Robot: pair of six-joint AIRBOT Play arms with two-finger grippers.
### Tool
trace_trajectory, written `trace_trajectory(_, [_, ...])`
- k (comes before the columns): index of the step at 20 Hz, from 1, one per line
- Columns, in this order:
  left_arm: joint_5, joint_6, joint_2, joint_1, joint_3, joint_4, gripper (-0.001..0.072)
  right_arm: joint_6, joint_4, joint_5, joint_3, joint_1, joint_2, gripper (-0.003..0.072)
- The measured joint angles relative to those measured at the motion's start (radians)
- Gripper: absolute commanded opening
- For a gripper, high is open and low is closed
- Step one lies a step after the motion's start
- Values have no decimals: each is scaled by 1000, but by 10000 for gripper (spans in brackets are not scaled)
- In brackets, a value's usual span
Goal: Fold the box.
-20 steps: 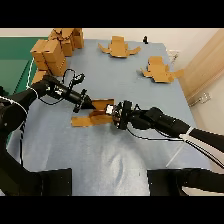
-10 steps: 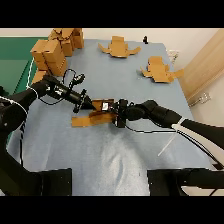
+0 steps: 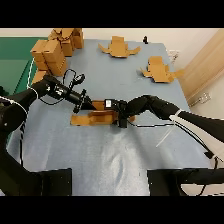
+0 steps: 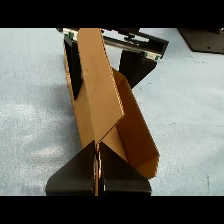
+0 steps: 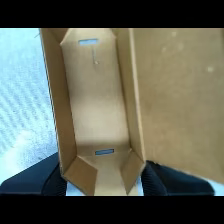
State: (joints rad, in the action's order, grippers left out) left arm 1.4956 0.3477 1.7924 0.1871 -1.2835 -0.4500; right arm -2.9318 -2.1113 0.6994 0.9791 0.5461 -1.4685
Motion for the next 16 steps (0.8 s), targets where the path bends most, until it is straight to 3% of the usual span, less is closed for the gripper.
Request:
trace_trajectory(7, [-9, 0, 0, 0, 0, 0, 15, -23, -46, 11, 10, -8, -40, 566])
trace_trajectory(9, [-10, 0, -1, 0, 0, -1, 15, -24, -50, 10, 14, -8, -43, 411])
trace_trajectory(10, [-10, 0, -1, 0, 0, -1, 16, -25, -51, 9, 16, -8, -44, 394])
trace_trajectory(11, [-11, 0, -1, 0, 0, -2, 15, -26, -53, 8, 17, -8, -44, 256])
trace_trajectory(12, [-11, -1, 0, 0, -1, -1, 15, -27, -55, 6, 18, -8, -45, 198])
trace_trajectory(13, [-12, -1, 0, -1, -1, -1, 18, -27, -55, 5, 19, -8, -45, 198])
trace_trajectory(14, [-14, -1, 0, -1, -1, -1, 230, -27, -56, 4, 19, -8, -45, 198])
trace_trajectory(15, [-38, 0, 1, 1, 0, -16, 565, -34, -71, -50, 22, -5, -48, 197])
trace_trajectory(16, [-41, -2, 3, -1, 1, -20, 687, -30, -72, -43, 21, -6, -47, 196])
